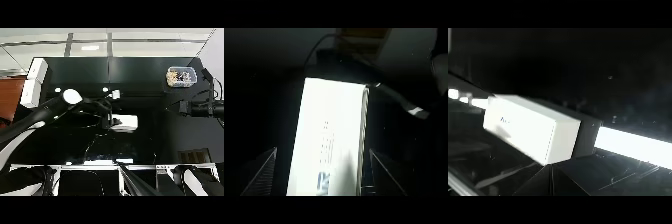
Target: Fold the box and place the chain.
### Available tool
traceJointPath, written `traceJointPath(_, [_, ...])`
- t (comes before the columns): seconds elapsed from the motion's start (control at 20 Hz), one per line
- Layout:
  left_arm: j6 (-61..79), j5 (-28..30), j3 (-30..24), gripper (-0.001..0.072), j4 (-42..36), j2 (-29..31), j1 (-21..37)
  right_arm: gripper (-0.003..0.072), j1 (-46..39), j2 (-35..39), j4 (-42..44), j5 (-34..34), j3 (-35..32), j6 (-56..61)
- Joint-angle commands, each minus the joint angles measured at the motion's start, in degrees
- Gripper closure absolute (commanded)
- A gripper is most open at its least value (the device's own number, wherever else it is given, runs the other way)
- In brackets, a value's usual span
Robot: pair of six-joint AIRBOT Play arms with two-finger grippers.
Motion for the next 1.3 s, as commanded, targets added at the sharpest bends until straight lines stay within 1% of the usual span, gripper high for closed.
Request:
traceJointPath(0.0, [-2.7, -0.7, 5.9, -0.0004, -2.3, -8.2, -1.9, 0.0677, -0.3, 0.3, -0.2, -1.9, -0.7, -0.9])
traceJointPath(0.15, [-4.3, -2.5, 6.3, -0.0004, -2.7, -10.4, -1.9, 0.0676, -0.3, 0.3, -0.4, -1.9, -0.8, -1.5])
traceJointPath(0.65, [-4.2, -4.2, 6.3, -0.0004, -1.6, -10.8, -2.0, 0.0676, -0.3, 0.3, -0.4, -2.2, -0.8, -2.6])
traceJointPath(0.7, [-3.6, -5.3, 6.3, -0.0004, -1.6, -10.8, -2.0, 0.0677, -0.3, 0.3, -0.4, -2.2, -0.8, -2.6])
traceJointPath(0.8, [-1.4, -5.5, 6.3, -0.0004, -0.6, -10.8, -2.0, 0.0677, -0.3, 0.3, -0.4, -2.2, -0.8, -2.6])
traceJointPath(0.95, [1.5, -4.7, 6.3, -0.0005, 5.0, -10.9, -2.9, 0.0677, -0.3, 0.3, -0.4, -2.2, -0.8, -2.6])
traceJointPath(1.05, [1.5, -4.1, 6.3, -0.0004, 10.4, -11.0, -4.0, 0.0676, -0.3, 0.3, -0.4, -2.3, -0.8, -2.6])
traceJointPath(1.15, [-0.8, -1.8, 6.3, -0.0003, 16.1, -11.1, -5.2, 0.0676, -0.3, 0.3, -0.4, -2.5, -0.8, -2.6])
traceJointPath(1.2, [-4.9, -1.0, 6.5, 0.0056, 18.5, -10.9, -5.7, 0.0676, -0.3, 0.3, -0.4, -2.6, -0.8, -2.6])
traceJointPath(1.25, [-10.8, -1.5, 7.0, 0.0238, 20.5, -10.5, -5.9, 0.0676, -0.2, 0.3, -0.4, -3.0, -0.8, -2.6])
